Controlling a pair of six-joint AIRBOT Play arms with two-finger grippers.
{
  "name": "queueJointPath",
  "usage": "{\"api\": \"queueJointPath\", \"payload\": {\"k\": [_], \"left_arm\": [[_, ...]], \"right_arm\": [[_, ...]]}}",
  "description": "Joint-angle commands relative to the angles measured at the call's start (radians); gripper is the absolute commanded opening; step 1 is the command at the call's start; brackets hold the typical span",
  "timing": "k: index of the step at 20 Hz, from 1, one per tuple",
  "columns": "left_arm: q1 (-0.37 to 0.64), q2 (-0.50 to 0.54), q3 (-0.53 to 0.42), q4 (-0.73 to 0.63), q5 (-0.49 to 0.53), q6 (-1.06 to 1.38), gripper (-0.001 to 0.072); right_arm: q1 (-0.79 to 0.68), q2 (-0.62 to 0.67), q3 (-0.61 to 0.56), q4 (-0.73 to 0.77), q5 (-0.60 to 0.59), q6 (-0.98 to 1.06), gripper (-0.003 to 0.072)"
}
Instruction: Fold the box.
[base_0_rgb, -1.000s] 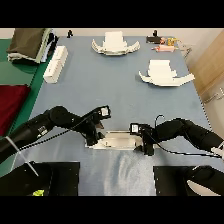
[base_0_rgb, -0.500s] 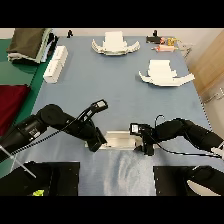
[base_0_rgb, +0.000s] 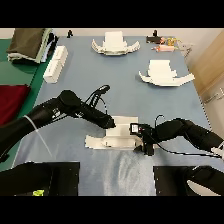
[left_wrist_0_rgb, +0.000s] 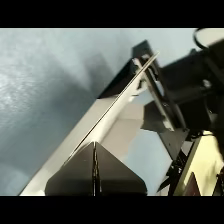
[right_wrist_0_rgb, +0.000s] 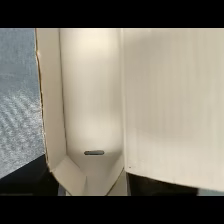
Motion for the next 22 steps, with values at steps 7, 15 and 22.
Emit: {"api": "queueJointPath", "payload": {"k": [7, 15, 22], "left_arm": [[0.039, -0.143, 0.010, 0.102, 0.000, -0.115, 0.0012], [0.059, -0.093, 0.072, 0.107, -0.055, -0.019, 0.0011], [0.066, 0.259, 0.046, 0.402, -0.180, 0.019, 0.0011]], "right_arm": [[0.000, 0.000, 0.001, 0.000, 0.000, 0.000, 0.0503], [0.000, 0.000, 0.001, 0.000, 0.000, 0.000, 0.0503], [0.000, 0.000, 0.001, -0.001, 0.000, 0.000, 0.0503]]}}
